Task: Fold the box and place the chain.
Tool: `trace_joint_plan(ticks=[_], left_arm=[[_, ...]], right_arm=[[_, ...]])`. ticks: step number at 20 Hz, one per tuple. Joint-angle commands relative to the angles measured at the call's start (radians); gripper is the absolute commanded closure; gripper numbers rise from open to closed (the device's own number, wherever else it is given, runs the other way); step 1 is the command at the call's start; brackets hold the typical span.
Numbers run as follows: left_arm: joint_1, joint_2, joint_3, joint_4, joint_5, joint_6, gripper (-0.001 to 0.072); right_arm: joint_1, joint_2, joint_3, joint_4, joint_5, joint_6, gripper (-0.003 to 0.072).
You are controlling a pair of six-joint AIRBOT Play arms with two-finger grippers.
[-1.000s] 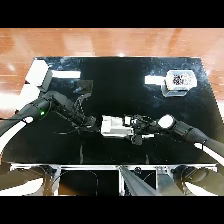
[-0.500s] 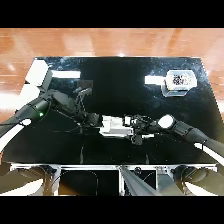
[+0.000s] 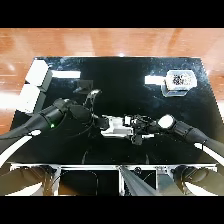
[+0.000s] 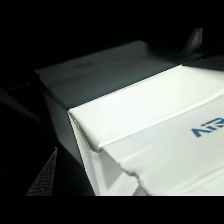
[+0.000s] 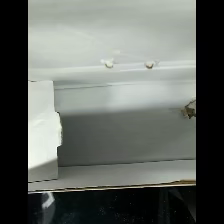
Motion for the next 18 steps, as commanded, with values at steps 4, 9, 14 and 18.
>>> trace_joint_plan(ticks=[4, 9, 14, 18], left_arm=[[-0.156, 0.002, 0.002, 0.299, -0.053, -0.312, 0.0099], [-0.233, -0.027, 0.034, 0.443, -0.032, -0.547, 0.0185], [-0.229, -0.11, 0.153, 0.447, 0.107, -0.563, 0.0226], [-0.229, -0.117, 0.17, 0.447, 0.119, -0.587, 0.0369]], right_arm=[[0.0, 0.0, 0.0, 0.0, -0.001, 0.0, 0.0136], [0.0, 0.0, 0.0, 0.0, 0.0, 0.0, 0.0136], [0.0, 0.0, 0.0, 0.0, 0.0, 0.0, 0.0136], [0.0, 0.0, 0.0, 0.0, 0.0, 0.0, 0.0136]])
